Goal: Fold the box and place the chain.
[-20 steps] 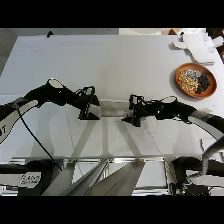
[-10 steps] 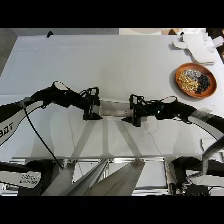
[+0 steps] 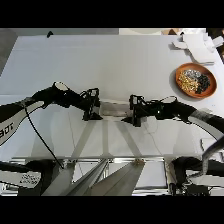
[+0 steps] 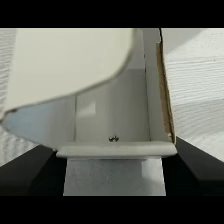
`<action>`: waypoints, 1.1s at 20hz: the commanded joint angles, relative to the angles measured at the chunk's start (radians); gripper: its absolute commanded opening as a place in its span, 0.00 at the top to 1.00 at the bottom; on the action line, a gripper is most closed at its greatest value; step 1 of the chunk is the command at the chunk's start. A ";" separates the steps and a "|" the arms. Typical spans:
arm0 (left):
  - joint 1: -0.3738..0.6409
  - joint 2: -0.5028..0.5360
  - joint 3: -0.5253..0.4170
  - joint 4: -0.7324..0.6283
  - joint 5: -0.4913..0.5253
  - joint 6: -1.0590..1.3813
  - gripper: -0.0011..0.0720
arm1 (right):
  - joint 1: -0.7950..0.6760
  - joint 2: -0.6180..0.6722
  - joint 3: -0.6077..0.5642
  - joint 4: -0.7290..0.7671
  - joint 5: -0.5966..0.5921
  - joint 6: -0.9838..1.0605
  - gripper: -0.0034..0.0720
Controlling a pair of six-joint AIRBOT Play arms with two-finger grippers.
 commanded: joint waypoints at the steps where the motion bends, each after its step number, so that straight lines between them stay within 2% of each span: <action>1: -0.001 -0.001 0.000 0.006 -0.016 0.002 0.50 | 0.001 0.000 0.000 0.001 -0.003 0.000 0.29; 2: -0.001 -0.001 0.000 0.007 -0.016 0.002 0.53 | 0.001 0.000 0.000 0.001 -0.003 0.000 0.29; 22: -0.001 -0.001 0.000 0.006 -0.016 -0.002 0.52 | 0.001 0.000 0.000 0.001 -0.003 0.000 0.29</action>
